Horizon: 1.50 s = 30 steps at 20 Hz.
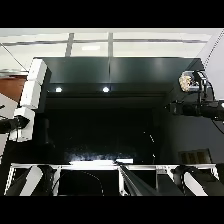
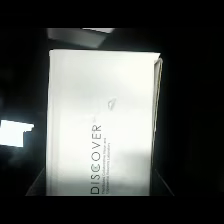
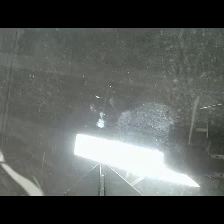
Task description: Fold the box and place the chain.
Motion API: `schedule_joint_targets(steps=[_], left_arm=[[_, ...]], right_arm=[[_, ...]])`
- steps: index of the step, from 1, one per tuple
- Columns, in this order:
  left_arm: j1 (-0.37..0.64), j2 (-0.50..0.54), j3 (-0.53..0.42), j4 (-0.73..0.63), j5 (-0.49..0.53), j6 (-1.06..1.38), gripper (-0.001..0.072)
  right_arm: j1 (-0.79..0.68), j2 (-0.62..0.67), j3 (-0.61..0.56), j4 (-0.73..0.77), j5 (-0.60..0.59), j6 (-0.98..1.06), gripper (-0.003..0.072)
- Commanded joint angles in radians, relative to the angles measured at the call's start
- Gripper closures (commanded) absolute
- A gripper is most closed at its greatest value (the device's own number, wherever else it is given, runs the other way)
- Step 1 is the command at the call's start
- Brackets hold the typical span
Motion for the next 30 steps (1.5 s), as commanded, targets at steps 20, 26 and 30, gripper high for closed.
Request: schedule_joint_targets(steps=[20,26,30], left_arm=[[-0.110,-0.291,0.058,-0.164,0.307,0.289,0.0290],[-0.122,-0.257,0.077,-0.171,0.327,0.285,-0.0005],[-0.124,-0.138,0.148,-0.191,0.263,0.228,-0.0005]], right_arm=[[0.000,0.000,0.000,0.001,-0.005,0.047,0.0648],[0.001,0.000,0.000,0.001,0.000,0.050,0.0648],[0.001,0.000,0.000,-0.016,-0.001,0.050,0.0648]])
